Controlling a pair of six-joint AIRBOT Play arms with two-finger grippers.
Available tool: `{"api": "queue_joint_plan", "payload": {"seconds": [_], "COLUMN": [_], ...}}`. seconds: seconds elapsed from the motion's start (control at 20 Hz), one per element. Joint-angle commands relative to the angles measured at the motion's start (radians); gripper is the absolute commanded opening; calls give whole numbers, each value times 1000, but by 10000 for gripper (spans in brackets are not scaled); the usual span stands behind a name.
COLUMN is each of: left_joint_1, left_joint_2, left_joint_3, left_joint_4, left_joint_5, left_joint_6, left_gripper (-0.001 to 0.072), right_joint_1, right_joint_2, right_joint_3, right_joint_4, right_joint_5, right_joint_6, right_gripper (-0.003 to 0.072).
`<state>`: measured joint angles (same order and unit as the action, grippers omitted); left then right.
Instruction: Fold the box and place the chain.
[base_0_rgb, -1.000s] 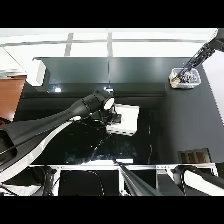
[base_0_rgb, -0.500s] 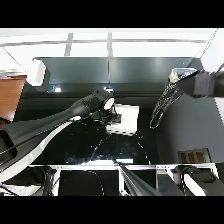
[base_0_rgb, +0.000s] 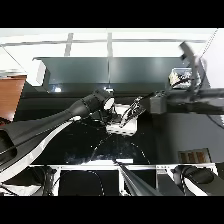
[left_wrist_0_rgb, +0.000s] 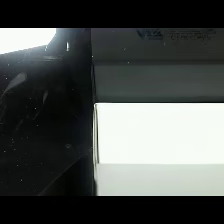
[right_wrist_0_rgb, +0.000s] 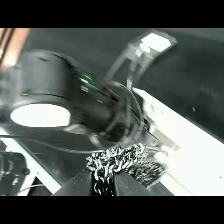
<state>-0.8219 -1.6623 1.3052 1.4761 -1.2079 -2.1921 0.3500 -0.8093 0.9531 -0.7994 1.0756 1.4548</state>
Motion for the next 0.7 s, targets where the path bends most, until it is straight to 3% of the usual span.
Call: {"api": "queue_joint_plan", "payload": {"seconds": [0.0,0.45,0.5,0.55,0.65], "left_joint_1": [0,0,0,0,0], "left_joint_2": [-1,-1,-1,-1,-1], "left_joint_3": [0,0,0,0,0], "left_joint_4": [0,0,0,0,0], "left_joint_5": [0,1,1,1,2], "left_joint_6": [0,0,0,0,0], "left_gripper": [26,26,27,26,26], "right_joint_1": [28,28,31,36,43], "right_joint_2": [-32,-122,-141,-157,-167], "right_joint_3": [-113,-170,-170,-170,-170], "right_joint_4": [-8,-10,-10,-20,-39], "right_joint_5": [-88,-168,-168,-168,-161], "right_joint_6": [0,3,3,2,2], "right_gripper": [15,19,110,267,264]}}
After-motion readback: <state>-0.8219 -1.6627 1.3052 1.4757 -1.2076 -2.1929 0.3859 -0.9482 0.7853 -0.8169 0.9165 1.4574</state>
